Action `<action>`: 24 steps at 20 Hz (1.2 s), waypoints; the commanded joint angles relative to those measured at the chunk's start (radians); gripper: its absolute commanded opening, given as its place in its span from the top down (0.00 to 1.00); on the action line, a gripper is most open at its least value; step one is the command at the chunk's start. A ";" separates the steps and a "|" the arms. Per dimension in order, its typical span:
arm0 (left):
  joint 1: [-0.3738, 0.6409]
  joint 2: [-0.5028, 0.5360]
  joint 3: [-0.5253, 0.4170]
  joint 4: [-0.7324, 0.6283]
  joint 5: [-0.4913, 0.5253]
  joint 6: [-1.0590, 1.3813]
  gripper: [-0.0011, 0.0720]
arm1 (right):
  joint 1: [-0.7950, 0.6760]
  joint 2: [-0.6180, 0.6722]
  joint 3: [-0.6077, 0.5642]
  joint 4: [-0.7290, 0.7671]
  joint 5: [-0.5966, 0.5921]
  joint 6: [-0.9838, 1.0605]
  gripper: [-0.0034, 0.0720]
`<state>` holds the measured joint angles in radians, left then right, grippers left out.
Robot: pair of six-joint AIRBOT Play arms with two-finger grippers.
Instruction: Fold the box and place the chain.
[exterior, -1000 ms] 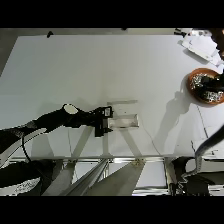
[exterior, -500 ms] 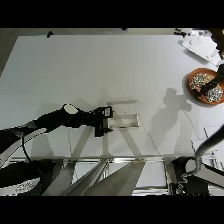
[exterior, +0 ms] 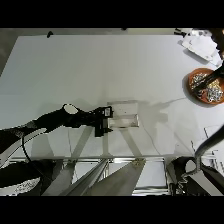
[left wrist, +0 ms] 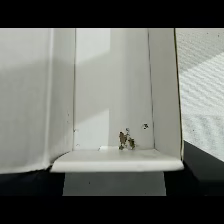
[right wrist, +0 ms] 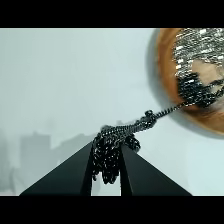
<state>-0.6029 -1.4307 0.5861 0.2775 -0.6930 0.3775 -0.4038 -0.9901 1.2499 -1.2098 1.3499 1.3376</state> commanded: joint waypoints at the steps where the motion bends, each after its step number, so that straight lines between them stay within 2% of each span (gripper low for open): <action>1: 0.001 0.000 0.000 0.000 0.000 0.000 0.97 | 0.115 0.065 -0.062 0.000 0.050 0.000 0.94; 10: 0.001 0.000 0.000 0.000 0.000 0.000 0.97 | 0.387 0.118 -0.409 -0.033 -0.092 0.053 0.94; 15: 0.001 0.000 0.000 0.000 0.000 0.000 0.97 | 0.566 0.118 -0.595 -0.033 -0.263 0.146 0.94; 18: 0.001 0.000 0.000 0.000 0.000 0.000 0.97 | 0.694 0.118 -0.634 -0.031 -0.357 0.229 0.94; 24: 0.001 0.000 0.000 0.000 0.000 0.000 0.97 | 0.964 0.117 -0.634 -0.032 -0.584 0.359 0.94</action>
